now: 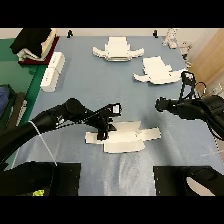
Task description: Fold the box.
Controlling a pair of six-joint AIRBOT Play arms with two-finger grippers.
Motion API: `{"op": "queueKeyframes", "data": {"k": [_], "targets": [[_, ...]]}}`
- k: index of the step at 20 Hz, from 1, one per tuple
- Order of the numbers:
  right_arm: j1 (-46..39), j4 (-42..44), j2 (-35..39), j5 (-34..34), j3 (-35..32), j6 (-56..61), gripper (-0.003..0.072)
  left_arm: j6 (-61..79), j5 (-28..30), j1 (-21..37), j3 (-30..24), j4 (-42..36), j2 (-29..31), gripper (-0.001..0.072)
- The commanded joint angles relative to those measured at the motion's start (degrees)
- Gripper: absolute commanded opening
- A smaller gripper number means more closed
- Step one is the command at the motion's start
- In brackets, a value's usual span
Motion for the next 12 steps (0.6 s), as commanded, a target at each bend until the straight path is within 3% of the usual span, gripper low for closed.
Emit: {"op": "queueKeyframes", "data": {"k": [1, 2, 4, 5, 12], "targets": [[0.0, 0.74, -0.02, -0.02, -0.02, 0.0, 0.0387, 0.11, -0.5, 0.07, 0.2, 0.0, -0.02, 0.0016], [0.0, 1.68, -0.02, -0.52, -0.02, -0.02, 0.0219, 0.11, -0.24, 0.07, 0.2, 0.0, -0.02, 0.0016], [0.02, 3.74, 0.0, -2.93, -0.02, -0.28, 0.0049, 0.11, -0.04, 0.07, 0.22, 0.0, -0.02, 0.0016], [0.13, 4.87, 0.02, -4.79, -0.02, -1.6, 0.0003, 0.07, -0.09, 0.07, 0.22, 0.0, -0.02, 0.0016], [9.07, 10.6, 0.42, -22.67, -0.04, -20.26, 0.0003, -0.04, -0.07, 0.04, 0.2, 0.0, -0.02, 0.0016]]}}
